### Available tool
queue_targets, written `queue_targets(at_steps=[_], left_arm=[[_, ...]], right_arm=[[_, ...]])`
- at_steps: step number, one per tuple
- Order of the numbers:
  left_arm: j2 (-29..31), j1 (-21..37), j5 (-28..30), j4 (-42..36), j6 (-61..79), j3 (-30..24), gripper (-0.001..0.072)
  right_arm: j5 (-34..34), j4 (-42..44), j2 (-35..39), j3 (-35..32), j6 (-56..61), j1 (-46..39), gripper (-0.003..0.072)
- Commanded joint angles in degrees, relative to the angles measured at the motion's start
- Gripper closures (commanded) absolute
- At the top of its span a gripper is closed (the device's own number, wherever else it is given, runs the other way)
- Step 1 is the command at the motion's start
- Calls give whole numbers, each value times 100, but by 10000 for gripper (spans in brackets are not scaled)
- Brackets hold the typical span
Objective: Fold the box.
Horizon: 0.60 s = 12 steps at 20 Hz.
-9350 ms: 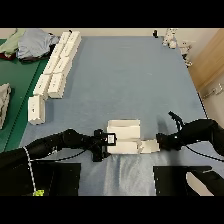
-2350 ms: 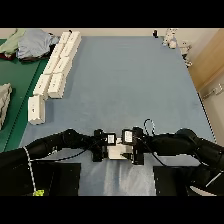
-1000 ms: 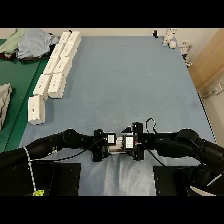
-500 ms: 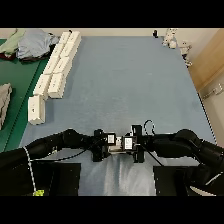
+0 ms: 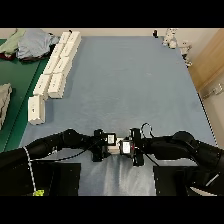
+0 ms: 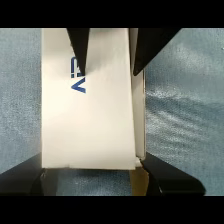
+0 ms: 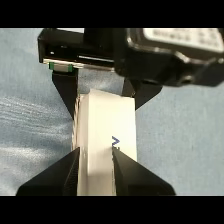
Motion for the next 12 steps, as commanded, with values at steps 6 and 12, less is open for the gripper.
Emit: queue_targets(at_steps=[6, 12], left_arm=[[-4, 2, 0, -7, -9, -2, 189], [-4, 2, 0, -7, -9, -2, 189]], right_arm=[[-9, 15, 485, 2, 238, 13, 192], [1314, 1414, 1113, -662, 1668, 46, 682]])
